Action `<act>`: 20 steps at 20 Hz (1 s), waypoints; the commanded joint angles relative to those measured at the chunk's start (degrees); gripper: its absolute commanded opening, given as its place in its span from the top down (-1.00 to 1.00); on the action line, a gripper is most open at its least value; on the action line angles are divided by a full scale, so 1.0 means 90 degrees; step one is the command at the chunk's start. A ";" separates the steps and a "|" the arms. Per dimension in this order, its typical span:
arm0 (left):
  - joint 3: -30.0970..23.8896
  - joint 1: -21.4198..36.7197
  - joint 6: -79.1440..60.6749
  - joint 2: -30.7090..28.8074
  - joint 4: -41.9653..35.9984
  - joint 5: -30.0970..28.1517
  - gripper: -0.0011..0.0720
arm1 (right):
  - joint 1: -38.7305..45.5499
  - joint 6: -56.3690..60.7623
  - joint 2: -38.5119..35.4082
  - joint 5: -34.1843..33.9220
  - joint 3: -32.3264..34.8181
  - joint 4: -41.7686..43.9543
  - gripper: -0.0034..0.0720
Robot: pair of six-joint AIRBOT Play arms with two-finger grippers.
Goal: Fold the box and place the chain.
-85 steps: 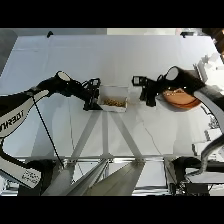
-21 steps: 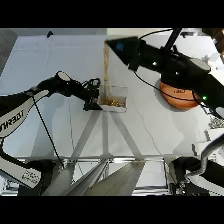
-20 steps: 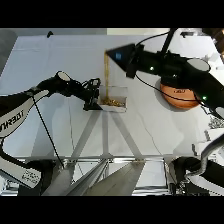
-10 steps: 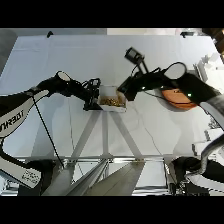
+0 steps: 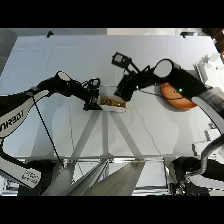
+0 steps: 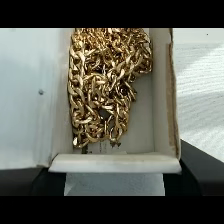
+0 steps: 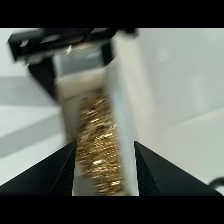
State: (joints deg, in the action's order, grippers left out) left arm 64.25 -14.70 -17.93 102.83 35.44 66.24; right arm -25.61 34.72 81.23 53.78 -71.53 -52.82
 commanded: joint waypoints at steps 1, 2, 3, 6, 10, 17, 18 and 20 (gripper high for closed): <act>0.0000 -0.0002 -0.0002 -0.0005 0.0000 0.0000 -0.10 | 0.0257 0.0658 0.0333 0.0124 -0.0894 -0.0257 0.17; 0.0000 -0.0002 -0.0002 -0.0005 0.0000 -0.0002 -0.10 | 0.0374 0.0886 0.0544 0.0124 -0.1061 -0.0238 0.20; 0.0000 -0.0002 -0.0002 -0.0005 0.0000 -0.0002 -0.10 | 0.0474 0.1110 0.0758 0.0175 -0.1190 -0.0216 0.20; 0.0000 -0.0002 -0.0002 -0.0005 0.0000 -0.0002 -0.10 | 0.0712 0.1688 0.1496 0.0835 -0.1508 0.0051 0.20; 0.0000 -0.0002 -0.0002 -0.0005 0.0000 -0.0002 -0.10 | 0.0736 0.1059 0.2118 0.2341 -0.1523 0.0729 0.18; 0.0000 -0.0002 -0.0002 -0.0005 0.0000 -0.0002 -0.10 | 0.0340 0.0270 0.1950 0.2242 -0.1518 0.0304 0.18; 0.0000 -0.0002 -0.0002 -0.0005 0.0000 -0.0002 -0.10 | 0.0243 0.0270 0.1916 0.2110 -0.1515 0.0012 0.18; 0.0000 -0.0002 -0.0002 -0.0005 0.0000 -0.0002 -0.10 | 0.0049 0.0270 0.1831 0.1880 -0.1513 -0.0469 0.18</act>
